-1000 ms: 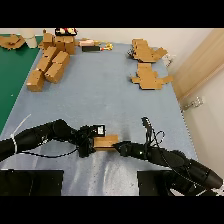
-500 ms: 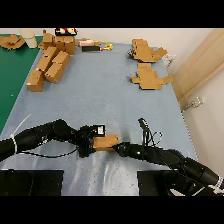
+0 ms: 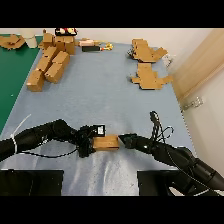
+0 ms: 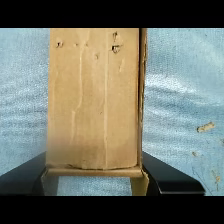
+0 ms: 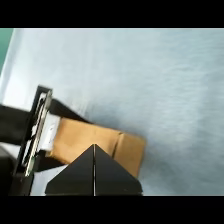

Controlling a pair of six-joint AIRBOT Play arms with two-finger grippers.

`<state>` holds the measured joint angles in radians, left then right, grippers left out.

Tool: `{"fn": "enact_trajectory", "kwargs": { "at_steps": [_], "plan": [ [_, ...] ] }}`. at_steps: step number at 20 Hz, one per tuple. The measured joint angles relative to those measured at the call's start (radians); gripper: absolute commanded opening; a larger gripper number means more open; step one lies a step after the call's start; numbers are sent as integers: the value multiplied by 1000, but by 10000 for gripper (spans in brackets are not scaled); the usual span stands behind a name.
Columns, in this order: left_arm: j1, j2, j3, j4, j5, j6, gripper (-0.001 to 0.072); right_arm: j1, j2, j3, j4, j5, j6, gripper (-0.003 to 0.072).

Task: Fold the box.

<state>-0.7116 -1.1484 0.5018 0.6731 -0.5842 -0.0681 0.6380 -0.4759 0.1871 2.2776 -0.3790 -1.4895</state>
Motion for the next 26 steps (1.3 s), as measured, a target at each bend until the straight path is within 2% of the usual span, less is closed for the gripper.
{"fn": "enact_trajectory", "kwargs": {
  "at_steps": [4,12,19,23,26],
  "plan": [
    [0,0,0,0,0,0,438,-63,0,13,-72,-1,73,0],
    [0,0,0,0,0,0,437,-88,2,23,-99,5,130,0],
    [14,38,34,31,-3,-134,437,-96,38,25,-101,150,209,1],
    [111,112,71,129,10,-349,438,-97,43,25,-101,173,222,1],
    [280,150,85,205,44,-525,437,-97,44,25,-101,179,224,1]
  ]
}}
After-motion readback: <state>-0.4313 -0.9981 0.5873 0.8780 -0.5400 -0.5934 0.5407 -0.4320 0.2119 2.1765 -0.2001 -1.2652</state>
